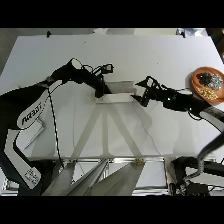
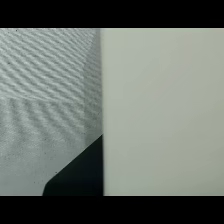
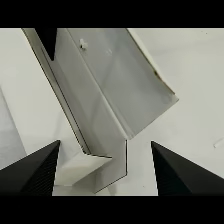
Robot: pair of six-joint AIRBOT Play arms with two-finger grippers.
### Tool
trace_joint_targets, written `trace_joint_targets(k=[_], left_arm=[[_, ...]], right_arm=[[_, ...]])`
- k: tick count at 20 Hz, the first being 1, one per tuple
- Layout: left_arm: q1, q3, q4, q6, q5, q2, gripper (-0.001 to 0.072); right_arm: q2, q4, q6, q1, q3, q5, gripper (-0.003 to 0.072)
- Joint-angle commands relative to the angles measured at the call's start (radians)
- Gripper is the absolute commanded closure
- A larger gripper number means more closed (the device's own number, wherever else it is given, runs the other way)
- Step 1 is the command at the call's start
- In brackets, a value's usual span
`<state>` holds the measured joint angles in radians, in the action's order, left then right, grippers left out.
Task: Fold the box and place the chain.
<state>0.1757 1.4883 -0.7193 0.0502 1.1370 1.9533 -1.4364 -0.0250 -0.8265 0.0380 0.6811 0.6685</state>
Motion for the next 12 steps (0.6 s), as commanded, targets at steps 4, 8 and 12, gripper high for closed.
trace_joint_targets(k=[4, 8, 12], left_arm=[[0.000, -0.001, 0.000, 0.000, 0.000, 0.000, 0.0700], [0.000, -0.001, 0.000, 0.000, 0.000, 0.000, 0.0700], [0.000, -0.001, 0.000, 0.000, 0.000, 0.000, 0.0700]], right_arm=[[-0.153, 0.475, 0.435, 0.040, 0.233, 0.248, 0.0055], [-0.253, 0.530, 0.513, 0.040, 0.359, 0.382, 0.0055], [-0.289, 0.534, 0.512, 0.040, 0.395, 0.405, 0.0055]])
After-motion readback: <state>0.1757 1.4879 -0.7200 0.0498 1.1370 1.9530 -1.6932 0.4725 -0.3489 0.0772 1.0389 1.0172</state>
